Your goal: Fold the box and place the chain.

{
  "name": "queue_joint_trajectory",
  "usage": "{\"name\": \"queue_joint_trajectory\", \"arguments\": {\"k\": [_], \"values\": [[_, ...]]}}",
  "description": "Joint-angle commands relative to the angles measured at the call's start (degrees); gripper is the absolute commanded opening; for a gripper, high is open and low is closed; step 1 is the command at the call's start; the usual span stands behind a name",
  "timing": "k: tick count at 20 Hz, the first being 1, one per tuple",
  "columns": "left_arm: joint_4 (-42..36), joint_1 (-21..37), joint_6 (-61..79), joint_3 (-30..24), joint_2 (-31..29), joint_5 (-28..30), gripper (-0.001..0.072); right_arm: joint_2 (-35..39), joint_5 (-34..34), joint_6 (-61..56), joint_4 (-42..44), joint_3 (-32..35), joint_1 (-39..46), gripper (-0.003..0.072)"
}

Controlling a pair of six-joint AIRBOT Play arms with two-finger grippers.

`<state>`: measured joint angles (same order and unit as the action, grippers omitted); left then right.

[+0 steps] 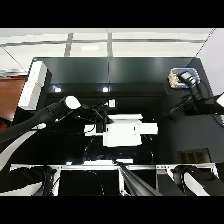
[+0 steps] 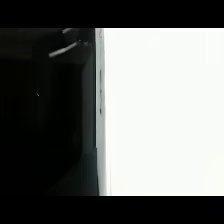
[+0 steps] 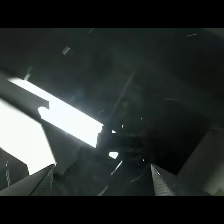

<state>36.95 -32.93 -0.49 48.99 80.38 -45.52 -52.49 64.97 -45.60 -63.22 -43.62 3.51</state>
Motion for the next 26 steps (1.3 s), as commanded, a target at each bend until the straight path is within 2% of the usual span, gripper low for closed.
{"name": "queue_joint_trajectory", "arguments": {"k": [1, 4, 10, 13, 21, 26], "values": [[1.16, -0.81, 5.4, 1.62, 2.54, 4.85, 0.0027, -0.07, -2.29, 17.03, 7.23, 6.21, -2.16, 0.0705], [1.16, -0.72, 5.38, 1.57, 4.07, 5.01, 0.0026, -0.26, -5.92, 29.42, 13.73, 11.23, -5.25, 0.0705], [1.22, -0.7, 5.09, 1.6, 4.35, 4.83, 0.0027, -2.89, -10.71, 40.94, 13.07, 15.56, -16.28, 0.0705], [1.4, -0.72, 5.09, 1.57, 4.35, 4.44, 0.0027, -3.74, -13.25, 41.81, 12.0, 15.56, -20.2, 0.0705], [1.42, -0.83, 5.09, 1.6, 4.35, 4.44, 0.0027, -4.68, -12.52, 43.3, 7.91, 15.56, -24.44, 0.0705], [1.42, -0.83, 5.09, 1.6, 4.35, 4.39, 0.0027, -6.03, -12.46, 44.17, 12.66, 15.56, -24.57, 0.0705]]}}
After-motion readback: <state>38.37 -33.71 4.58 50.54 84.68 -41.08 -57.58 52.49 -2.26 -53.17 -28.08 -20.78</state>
